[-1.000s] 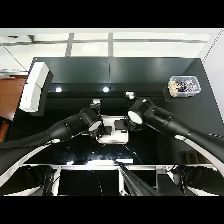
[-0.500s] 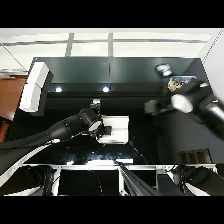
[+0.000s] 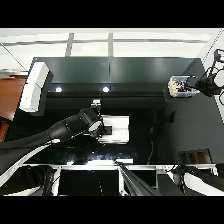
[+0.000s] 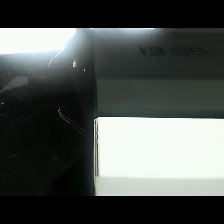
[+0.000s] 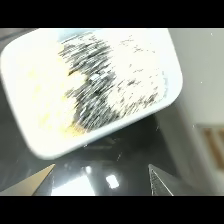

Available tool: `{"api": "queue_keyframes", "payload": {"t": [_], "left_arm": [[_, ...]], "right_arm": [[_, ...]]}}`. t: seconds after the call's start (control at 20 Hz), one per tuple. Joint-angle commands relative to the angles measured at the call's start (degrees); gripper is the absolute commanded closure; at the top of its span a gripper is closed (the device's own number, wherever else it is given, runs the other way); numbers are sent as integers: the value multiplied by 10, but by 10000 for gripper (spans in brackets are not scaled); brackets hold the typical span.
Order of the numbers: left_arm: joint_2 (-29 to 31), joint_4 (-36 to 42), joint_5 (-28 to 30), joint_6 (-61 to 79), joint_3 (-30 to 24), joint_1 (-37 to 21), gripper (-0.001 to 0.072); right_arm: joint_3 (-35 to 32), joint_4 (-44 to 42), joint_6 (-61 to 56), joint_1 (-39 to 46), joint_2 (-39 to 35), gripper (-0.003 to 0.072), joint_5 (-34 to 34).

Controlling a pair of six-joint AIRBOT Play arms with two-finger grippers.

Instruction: Fold the box and place the chain.

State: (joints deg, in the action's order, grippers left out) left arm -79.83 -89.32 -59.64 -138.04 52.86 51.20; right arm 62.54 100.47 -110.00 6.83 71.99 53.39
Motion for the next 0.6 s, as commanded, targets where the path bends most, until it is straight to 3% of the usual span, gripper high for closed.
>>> {"api": "queue_keyframes", "payload": {"t": [0.0, 0.05, 0.3, 0.55], "left_arm": [[0, 0, 0, 0, 1, 0, 676], [0, 0, 0, 0, 1, -2, 676], [0, 1, 0, 0, 1, -2, 676], [0, 3, 0, 0, 1, -2, 676]], "right_arm": [[70, -49, 14, 61, 114, 80, -25], [97, -49, 12, 63, 144, 144, -20], [201, -48, -9, 69, 249, 144, 17], [232, -44, -58, 71, 290, 144, 24]]}}
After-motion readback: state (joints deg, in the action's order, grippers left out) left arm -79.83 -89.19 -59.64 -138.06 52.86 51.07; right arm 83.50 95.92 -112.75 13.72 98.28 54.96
